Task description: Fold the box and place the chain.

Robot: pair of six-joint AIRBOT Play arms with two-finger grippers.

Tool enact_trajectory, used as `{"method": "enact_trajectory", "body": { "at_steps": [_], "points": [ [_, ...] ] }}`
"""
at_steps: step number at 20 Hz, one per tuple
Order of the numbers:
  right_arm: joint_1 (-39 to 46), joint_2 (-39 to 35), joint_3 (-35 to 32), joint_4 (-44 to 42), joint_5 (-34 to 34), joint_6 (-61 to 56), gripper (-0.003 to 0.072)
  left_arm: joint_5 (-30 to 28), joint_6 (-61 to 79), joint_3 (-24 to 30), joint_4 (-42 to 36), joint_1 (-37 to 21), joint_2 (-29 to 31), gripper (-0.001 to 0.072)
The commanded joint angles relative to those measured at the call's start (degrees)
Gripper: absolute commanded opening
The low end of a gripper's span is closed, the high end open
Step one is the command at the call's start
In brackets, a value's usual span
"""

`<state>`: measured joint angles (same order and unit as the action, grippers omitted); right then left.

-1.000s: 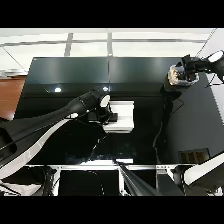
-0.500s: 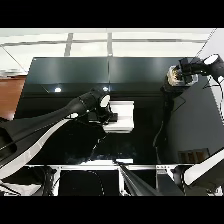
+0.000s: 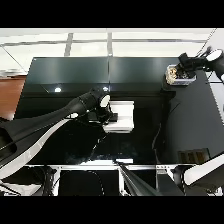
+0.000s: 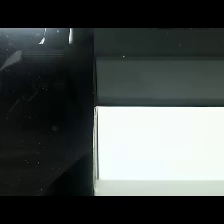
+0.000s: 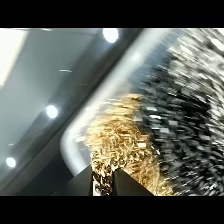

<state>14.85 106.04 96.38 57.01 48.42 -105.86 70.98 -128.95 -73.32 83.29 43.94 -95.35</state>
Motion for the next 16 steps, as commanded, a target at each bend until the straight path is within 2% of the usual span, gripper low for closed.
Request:
{"method": "enact_trajectory", "body": {
  "at_steps": [1, 8, 10, 16],
  "points": [
    [0.31, -7.13, 0.04, 0.04, 2.19, 10.93, 0.0013, -0.28, 0.00, -0.04, 0.00, -0.02, 0.04, 0.0028],
    [0.15, -28.28, 0.04, -1.70, 8.28, 20.74, 0.0013, -0.28, 0.00, -0.04, 0.00, -0.02, 0.04, 0.0028],
    [-0.22, -34.12, 0.07, -3.39, 7.78, 22.67, 0.0013, -0.28, 0.00, -0.04, 0.00, -0.02, 0.04, 0.0028],
    [-0.22, -47.43, 0.87, -6.16, 11.47, 25.16, 0.0013, -0.04, 0.00, -0.04, 0.00, -0.02, 0.04, 0.0028]
  ]
}}
